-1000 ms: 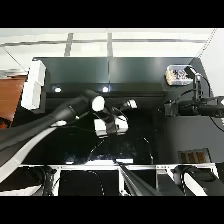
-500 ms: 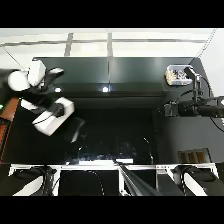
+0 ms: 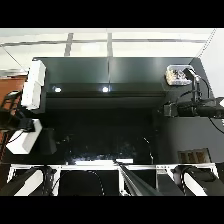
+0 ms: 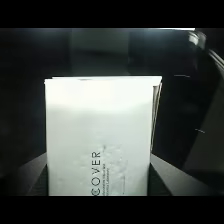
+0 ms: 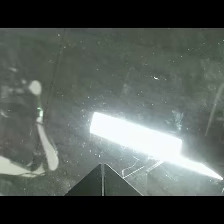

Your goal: Fold the box and place the chain.

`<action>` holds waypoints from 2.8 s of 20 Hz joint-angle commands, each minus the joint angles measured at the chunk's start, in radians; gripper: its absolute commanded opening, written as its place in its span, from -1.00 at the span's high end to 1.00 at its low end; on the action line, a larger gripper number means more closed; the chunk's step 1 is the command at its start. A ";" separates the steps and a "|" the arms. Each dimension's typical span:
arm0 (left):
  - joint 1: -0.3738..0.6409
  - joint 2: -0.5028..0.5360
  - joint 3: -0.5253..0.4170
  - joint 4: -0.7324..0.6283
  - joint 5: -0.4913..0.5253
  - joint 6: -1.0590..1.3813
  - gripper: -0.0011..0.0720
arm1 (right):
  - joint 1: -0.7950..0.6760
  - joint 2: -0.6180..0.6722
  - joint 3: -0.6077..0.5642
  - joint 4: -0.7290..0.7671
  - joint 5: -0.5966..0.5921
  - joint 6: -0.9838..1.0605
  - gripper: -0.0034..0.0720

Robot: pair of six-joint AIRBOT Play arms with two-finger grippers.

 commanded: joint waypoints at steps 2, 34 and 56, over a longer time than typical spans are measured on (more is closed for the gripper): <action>0.208 0.023 -0.009 -0.132 0.091 0.149 0.04 | 0.000 0.000 -0.005 0.000 -0.020 0.000 0.87; 0.161 -0.176 0.067 -0.312 0.529 0.389 -0.97 | 0.002 0.000 -0.005 0.008 -0.011 0.095 0.87; -0.198 0.276 -0.169 -0.517 0.441 0.217 0.89 | 0.261 -0.003 -0.151 -0.285 -0.498 0.079 0.87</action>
